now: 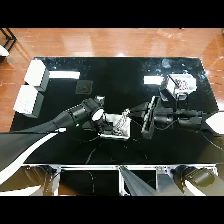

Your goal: Fold the box and place the chain.

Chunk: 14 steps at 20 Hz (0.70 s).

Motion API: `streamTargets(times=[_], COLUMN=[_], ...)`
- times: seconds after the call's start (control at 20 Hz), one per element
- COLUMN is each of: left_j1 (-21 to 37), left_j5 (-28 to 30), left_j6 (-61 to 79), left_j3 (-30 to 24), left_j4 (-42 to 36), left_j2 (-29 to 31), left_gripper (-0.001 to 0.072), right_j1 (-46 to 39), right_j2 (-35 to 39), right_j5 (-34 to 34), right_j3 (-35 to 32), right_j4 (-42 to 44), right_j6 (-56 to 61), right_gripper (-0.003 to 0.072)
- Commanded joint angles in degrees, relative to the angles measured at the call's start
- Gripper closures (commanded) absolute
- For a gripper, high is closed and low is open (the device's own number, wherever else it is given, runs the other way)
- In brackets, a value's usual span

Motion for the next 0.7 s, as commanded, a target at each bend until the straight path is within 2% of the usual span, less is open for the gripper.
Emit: streamTargets(times=[0.0, 0.2, 0.4, 0.45, 0.5, 0.55, 0.65], left_j1=[0.0, 0.0, 0.0, 0.0, 0.0, 0.0, 0.0], left_j5=[0.0, 0.0, 0.0, 0.0, 0.0, 0.0, 0.0], left_j6=[0.0, 0.0, 0.0, 0.0, 0.0, 0.0, 0.0], left_j3=[0.0, 0.0, 0.0, 0.0, 0.0, 0.0, 0.0], left_j4=[-0.1, -0.1, -0.1, -0.1, -0.1, -0.1, -0.1], left_j2=[0.0, 0.0, 0.0, 0.0, 0.0, 0.0, 0.0], left_gripper=[0.0688, 0.0688, 0.0689, 0.0688, 0.0688, 0.0688, 0.0688], right_j1=[0.0, 0.5, 4.8, 5.2, 5.0, 3.8, -0.1], right_j2=[-2.2, -6.4, -9.4, -9.6, -9.5, -9.4, -8.5], right_j5=[2.1, 5.0, 3.6, 3.0, 2.7, 3.2, 7.2], right_j3=[0.7, 0.7, 0.7, 0.7, 0.7, 0.9, 1.4], right_j4=[-1.7, -5.4, -5.2, -5.4, -5.9, -7.6, -13.4], right_j6=[4.2, 7.2, 7.3, 7.9, 9.4, 11.7, 16.7], right_gripper=[0.0667, 0.0667, 0.0662, 0.047, 0.0239, 0.0172, 0.0172])
